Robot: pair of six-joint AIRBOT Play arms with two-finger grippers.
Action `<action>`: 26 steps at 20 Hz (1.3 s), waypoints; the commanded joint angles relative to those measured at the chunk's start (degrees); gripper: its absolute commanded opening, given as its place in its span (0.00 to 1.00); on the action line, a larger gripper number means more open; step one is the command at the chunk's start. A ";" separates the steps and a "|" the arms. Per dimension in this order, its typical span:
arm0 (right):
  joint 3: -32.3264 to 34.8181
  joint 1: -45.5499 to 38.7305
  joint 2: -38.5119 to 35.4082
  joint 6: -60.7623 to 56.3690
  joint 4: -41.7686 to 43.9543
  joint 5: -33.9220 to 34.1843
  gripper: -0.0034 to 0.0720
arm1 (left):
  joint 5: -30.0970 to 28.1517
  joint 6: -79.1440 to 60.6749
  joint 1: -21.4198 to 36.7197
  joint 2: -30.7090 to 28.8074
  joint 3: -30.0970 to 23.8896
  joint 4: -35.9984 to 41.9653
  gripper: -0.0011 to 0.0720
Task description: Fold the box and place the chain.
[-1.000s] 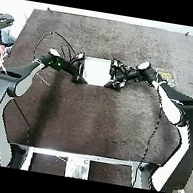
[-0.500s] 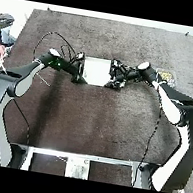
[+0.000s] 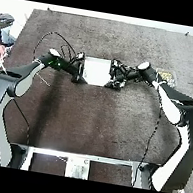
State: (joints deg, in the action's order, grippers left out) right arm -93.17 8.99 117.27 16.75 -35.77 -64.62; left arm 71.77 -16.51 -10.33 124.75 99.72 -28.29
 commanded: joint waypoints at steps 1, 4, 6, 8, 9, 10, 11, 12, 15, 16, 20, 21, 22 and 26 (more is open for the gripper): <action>-0.02 -0.02 0.02 0.00 0.02 -0.09 0.86 | -0.42 -0.02 -0.02 -0.04 0.00 0.11 0.66; -0.02 -0.02 0.02 0.00 0.04 -0.02 0.86 | -0.42 -0.02 -0.04 -0.04 0.00 0.11 0.66; -0.02 -0.02 0.02 -0.02 0.20 -0.09 0.86 | -0.44 -0.02 -0.04 -0.04 0.00 0.11 0.66; -0.02 -0.02 0.00 -0.02 0.17 -0.11 0.86 | -0.35 -0.02 -0.04 -0.04 0.00 0.11 0.66; -0.04 -0.09 0.00 -0.02 0.17 -0.11 0.86 | -0.37 -0.02 -0.02 -0.04 0.00 0.11 0.66; -0.04 -0.11 -0.07 -0.02 0.17 -0.04 1.00 | -0.39 -0.02 -0.04 -0.04 0.00 0.11 0.66; -0.04 -0.17 -0.15 -0.09 0.00 -0.15 1.00 | -0.37 -0.02 -0.04 -0.04 0.00 0.11 0.66; -0.04 -0.28 -0.37 -0.07 -0.07 -0.35 1.00 | -0.37 -0.02 -0.02 -0.04 0.00 0.11 0.66; -0.04 -0.87 -1.31 -1.25 -2.82 -0.57 1.00 | -0.28 -0.02 -0.02 -0.04 -0.02 0.09 0.66; -0.04 -1.14 -1.79 -2.19 -4.90 -0.61 1.00 | -0.26 -0.02 -0.02 -0.04 0.00 0.09 0.66; -0.04 -2.21 -5.70 -4.85 -10.54 -0.66 1.00 | -0.31 -0.02 -0.04 -0.04 0.00 0.09 0.66; -0.04 -2.43 -6.97 -5.25 -10.49 -1.03 1.00 | -0.28 -0.02 -0.04 -0.04 0.00 0.09 0.66; -0.04 -2.40 -8.48 -5.31 -10.49 -1.03 1.00 | -0.28 -0.02 -0.02 -0.04 0.00 0.09 0.66; -0.04 -2.38 -13.29 -8.04 -4.20 -1.57 0.25 | -0.24 -0.02 -0.04 -0.04 -0.02 0.09 0.66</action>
